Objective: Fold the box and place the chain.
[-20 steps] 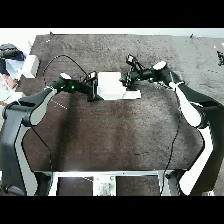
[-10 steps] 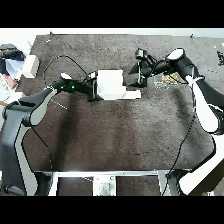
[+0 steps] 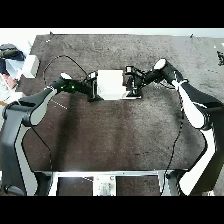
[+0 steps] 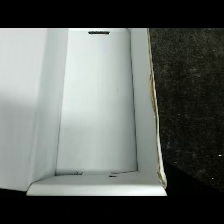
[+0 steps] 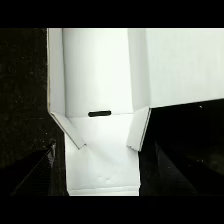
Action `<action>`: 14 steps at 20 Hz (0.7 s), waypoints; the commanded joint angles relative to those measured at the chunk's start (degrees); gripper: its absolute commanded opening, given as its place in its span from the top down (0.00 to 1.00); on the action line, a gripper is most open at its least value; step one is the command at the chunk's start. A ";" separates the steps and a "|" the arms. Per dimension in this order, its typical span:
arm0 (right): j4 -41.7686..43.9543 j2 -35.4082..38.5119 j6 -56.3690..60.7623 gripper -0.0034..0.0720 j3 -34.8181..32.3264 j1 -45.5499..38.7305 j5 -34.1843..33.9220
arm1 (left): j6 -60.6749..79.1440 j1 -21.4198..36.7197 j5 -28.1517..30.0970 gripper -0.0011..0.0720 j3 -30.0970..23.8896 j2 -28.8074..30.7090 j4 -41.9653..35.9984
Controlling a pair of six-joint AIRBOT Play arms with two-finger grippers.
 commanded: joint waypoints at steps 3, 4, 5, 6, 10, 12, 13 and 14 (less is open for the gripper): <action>3.06 -0.52 0.31 0.02 0.02 0.52 -0.74 | -0.02 0.04 -0.04 0.43 0.00 -0.02 0.00; 3.10 -0.52 0.33 0.02 0.02 0.55 -0.70 | -0.02 0.04 -0.04 0.43 0.00 -0.02 0.00; 3.08 -0.52 0.31 0.31 0.02 0.57 -0.48 | 0.00 0.04 -0.04 0.43 0.00 -0.02 0.00; 3.08 -0.52 0.31 0.50 0.00 0.63 0.00 | 0.00 0.04 -0.04 0.43 0.00 0.00 0.00; 3.06 -0.55 0.28 0.51 0.00 1.25 1.44 | -0.02 0.04 -0.07 0.43 0.00 0.00 0.00; 3.06 -0.59 0.07 0.51 0.00 2.03 1.42 | 0.00 0.04 -0.09 0.43 0.00 -0.02 0.00; 3.06 -0.66 0.09 0.51 0.00 2.34 1.40 | 0.00 0.04 -0.17 0.43 0.00 0.00 0.00; 3.06 -0.79 0.09 0.51 0.02 2.56 1.07 | 0.00 0.04 -0.28 0.43 0.00 -0.02 0.00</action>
